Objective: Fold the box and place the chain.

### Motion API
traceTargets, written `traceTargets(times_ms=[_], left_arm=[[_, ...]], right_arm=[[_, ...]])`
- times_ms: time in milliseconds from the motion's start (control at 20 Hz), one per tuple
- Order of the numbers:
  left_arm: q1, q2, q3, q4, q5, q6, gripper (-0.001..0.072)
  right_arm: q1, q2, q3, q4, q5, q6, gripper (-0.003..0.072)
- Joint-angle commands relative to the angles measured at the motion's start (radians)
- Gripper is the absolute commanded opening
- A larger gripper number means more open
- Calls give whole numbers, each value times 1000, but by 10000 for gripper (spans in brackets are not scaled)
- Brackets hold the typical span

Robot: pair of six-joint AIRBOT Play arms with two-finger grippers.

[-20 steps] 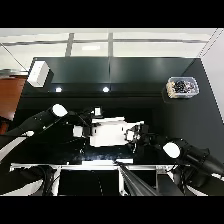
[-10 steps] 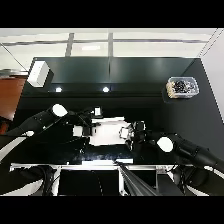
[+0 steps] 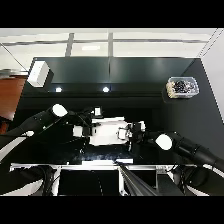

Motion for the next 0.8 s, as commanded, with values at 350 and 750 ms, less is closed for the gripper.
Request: traceTargets(times_ms=[350,750], left_arm=[[0,0,0,0,0,0,35],[0,0,0,0,0,0,34]], right_arm=[[-29,0,44,6,-12,48,693],[-123,0,110,8,37,19,693]])
